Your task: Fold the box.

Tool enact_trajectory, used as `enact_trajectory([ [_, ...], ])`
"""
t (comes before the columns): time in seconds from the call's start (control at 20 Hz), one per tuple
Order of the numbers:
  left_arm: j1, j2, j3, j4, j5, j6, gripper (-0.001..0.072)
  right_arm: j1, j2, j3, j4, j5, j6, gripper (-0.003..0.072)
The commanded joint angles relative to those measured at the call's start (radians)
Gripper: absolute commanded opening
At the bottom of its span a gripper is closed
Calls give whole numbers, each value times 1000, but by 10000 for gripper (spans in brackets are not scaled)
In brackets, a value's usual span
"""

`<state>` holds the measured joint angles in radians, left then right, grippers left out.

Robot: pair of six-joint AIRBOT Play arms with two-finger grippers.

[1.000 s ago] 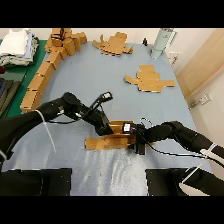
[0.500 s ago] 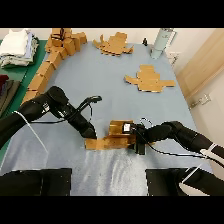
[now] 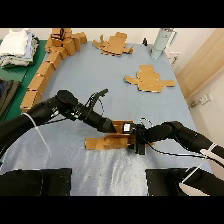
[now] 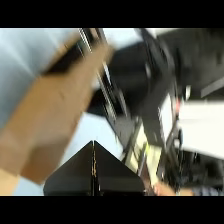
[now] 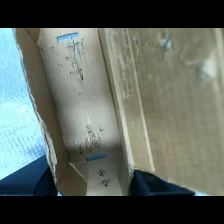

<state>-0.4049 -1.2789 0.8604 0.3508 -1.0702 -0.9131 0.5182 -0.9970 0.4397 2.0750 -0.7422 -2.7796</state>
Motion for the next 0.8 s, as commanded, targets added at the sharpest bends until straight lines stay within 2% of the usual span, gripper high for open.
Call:
enact_trajectory([
  [0.0, 20, -71, 66, -43, 71, -23, 12, 1, 0, 0, 0, 0, 0, 505],
  [0.25, 20, -220, 119, 14, 117, -79, 12, 1, 0, 0, 0, 0, 0, 504],
  [0.4, 19, -288, 118, 114, 80, -158, 12, 1, 0, 0, 0, 0, 0, 504],
  [0.75, 19, -307, 119, 117, 61, -98, 11, 1, 0, 0, 0, 0, 0, 504],
])
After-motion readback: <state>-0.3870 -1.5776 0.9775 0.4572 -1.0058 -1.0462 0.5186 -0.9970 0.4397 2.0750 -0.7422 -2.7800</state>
